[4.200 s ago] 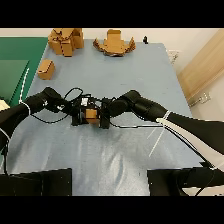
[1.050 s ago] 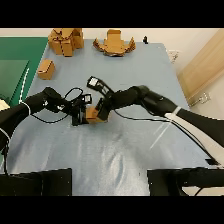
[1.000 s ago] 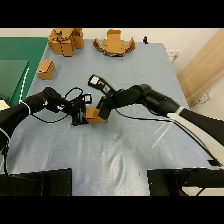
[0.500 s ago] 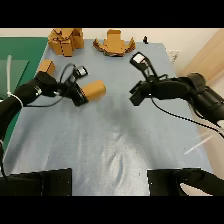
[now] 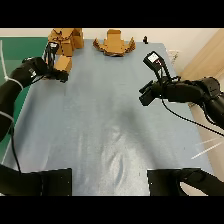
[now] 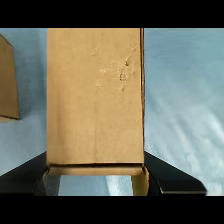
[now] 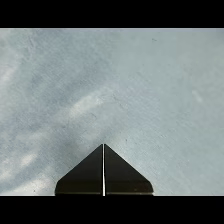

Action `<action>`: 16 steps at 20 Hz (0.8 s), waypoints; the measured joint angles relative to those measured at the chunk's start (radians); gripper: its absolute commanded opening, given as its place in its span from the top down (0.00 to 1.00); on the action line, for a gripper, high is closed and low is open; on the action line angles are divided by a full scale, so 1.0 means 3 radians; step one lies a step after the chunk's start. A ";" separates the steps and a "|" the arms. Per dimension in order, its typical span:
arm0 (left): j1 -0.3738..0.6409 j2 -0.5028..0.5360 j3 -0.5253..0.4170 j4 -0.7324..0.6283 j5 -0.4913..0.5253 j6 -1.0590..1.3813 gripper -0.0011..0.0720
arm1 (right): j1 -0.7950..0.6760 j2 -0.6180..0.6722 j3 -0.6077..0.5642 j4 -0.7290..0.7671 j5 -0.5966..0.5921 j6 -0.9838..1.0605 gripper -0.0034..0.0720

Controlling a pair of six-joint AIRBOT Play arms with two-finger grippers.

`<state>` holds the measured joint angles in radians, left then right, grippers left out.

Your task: Fold the box.

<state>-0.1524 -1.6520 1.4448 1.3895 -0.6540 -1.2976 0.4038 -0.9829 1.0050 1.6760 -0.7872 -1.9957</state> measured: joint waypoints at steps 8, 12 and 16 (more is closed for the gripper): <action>0.0155 -0.0702 0.0488 0.0181 -0.0029 -0.0510 0.98 | -0.0003 0.0009 -0.0009 0.0000 -0.0034 0.0036 0.95; 0.0188 -0.0825 0.0549 0.0209 0.0062 -0.0573 0.97 | -0.0003 0.0009 -0.0056 0.0001 -0.0048 0.0085 0.95; 0.0198 -0.0930 0.0621 0.0226 0.0112 -0.0584 0.97 | -0.0003 0.0009 -0.0089 0.0020 -0.0051 0.0108 0.95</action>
<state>-0.0929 -1.9308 1.6310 1.4574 -0.6205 -1.4727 0.4030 -0.9802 0.9783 1.6821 -0.8024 -1.9633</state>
